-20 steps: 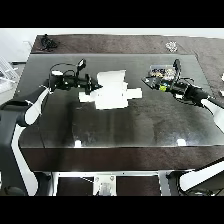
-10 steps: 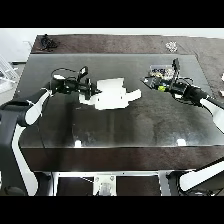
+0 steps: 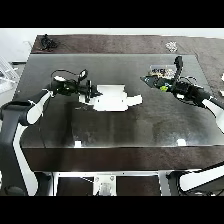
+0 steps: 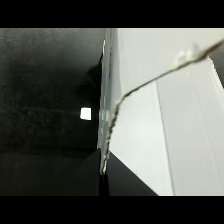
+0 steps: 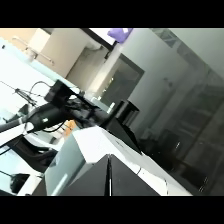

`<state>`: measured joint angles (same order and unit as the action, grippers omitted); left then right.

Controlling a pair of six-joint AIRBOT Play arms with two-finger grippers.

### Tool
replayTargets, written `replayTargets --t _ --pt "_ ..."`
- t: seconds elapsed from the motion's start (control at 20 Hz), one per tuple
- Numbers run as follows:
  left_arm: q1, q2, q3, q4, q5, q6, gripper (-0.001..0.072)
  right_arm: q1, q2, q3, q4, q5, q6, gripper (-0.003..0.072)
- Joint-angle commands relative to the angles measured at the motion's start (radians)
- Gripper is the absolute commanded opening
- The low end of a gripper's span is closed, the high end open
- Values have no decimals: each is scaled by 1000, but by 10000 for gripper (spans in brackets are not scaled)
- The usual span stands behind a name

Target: Fold the box and place the chain.

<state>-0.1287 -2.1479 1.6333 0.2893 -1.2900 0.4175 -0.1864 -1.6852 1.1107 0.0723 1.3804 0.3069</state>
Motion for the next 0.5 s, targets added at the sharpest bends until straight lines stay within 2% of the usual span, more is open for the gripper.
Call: replayTargets --t 0.0,0.15,0.25,0.45 --pt "0 -3 16 15 -40 17 18 1 48 -35 -3 -53 -47 14" --pt "0 -2 32 34 -50 -2 18 11 48 -37 -77 -150 -51 14" --pt "0 -3 32 35 -21 -12 20 24 46 -37 -163 -228 -68 13" --pt "0 -3 32 37 0 -19 21 29 42 -37 -211 -232 -260 13"
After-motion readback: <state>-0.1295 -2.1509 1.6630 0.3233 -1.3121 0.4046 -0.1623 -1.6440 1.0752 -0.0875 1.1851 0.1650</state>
